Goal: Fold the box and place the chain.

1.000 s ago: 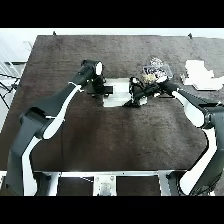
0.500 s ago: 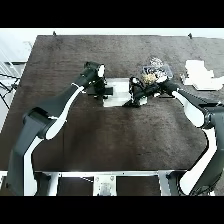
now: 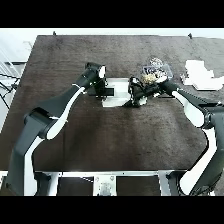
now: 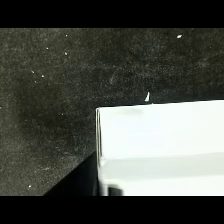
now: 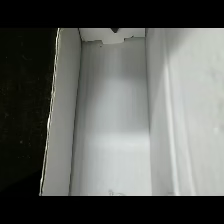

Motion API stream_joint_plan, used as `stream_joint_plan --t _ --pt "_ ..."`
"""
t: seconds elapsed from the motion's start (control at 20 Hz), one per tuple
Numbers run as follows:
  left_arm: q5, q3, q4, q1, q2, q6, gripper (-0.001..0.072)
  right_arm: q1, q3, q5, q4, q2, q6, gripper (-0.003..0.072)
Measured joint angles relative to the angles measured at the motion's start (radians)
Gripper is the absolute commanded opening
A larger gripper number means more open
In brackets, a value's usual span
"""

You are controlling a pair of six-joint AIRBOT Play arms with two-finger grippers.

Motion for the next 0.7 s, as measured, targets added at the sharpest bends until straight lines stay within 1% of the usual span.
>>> stream_joint_plan --t 0.05,0.1,0.25,0.3,0.5,0.7 --pt "0.001 0.0 0.002 0.0 0.0 0.008 0.0256 0.0 0.0 0.0 0.0 0.0 -0.002 0.058" --pt "0.005 0.0 0.012 0.001 -0.002 0.012 0.0378 0.0 0.0 -0.003 -0.002 0.0 -0.002 0.058" --pt "0.008 0.01 -0.009 0.008 0.005 0.036 0.0383 -0.002 0.0 -0.006 -0.005 0.0 -0.002 0.058" --pt "0.004 0.015 -0.019 0.008 0.006 0.045 0.0493 -0.002 0.0 -0.006 -0.004 0.0 -0.002 0.058" --pt "-0.026 0.027 -0.048 0.01 0.021 0.102 0.0501 -0.002 0.0 -0.003 -0.003 0.0 -0.002 0.058" --pt "-0.058 0.029 -0.068 0.027 0.066 0.156 0.0501 -0.002 0.0 -0.003 -0.001 0.0 -0.002 0.058"
